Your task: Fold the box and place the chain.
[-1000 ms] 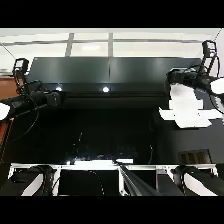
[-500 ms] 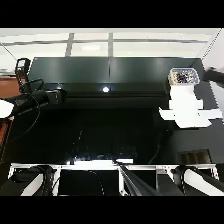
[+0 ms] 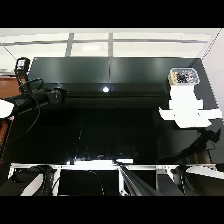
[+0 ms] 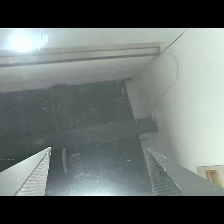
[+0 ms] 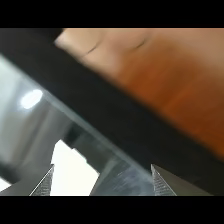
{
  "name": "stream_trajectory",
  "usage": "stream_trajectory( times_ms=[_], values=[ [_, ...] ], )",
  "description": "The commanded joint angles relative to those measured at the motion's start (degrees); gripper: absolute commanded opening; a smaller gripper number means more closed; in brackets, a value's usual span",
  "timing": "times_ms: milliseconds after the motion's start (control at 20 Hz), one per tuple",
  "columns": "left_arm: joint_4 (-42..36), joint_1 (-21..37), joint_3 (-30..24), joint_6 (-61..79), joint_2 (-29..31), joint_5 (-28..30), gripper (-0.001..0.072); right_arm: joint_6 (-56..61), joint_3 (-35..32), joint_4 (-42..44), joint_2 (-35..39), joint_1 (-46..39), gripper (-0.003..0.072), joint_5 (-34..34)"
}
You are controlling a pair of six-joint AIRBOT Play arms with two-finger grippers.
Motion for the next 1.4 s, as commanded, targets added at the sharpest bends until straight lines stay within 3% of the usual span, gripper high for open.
stream_trajectory(
  times_ms=[0,150,400,650,1350],
  values=[
    [0.0,0.0,0.0,0.0,-0.2,0.0,0.0707,-10.6,5.4,14.7,-7.7,-5.0,0.0701,16.5],
    [0.0,0.0,0.0,0.0,-0.2,0.2,0.0707,-13.6,8.8,14.2,-13.4,-2.6,0.0701,21.3],
    [0.0,0.0,0.0,0.0,-0.2,0.9,0.0707,-18.2,15.3,10.0,-19.0,3.2,0.07,19.9],
    [0.0,0.0,0.0,0.0,-0.2,1.1,0.0706,-19.6,16.3,9.8,-23.4,6.8,0.0701,23.8],
    [0.0,0.0,0.0,0.0,-0.2,1.1,0.0706,-16.2,17.0,-0.2,-23.9,6.4,0.07,31.1]
  ],
)
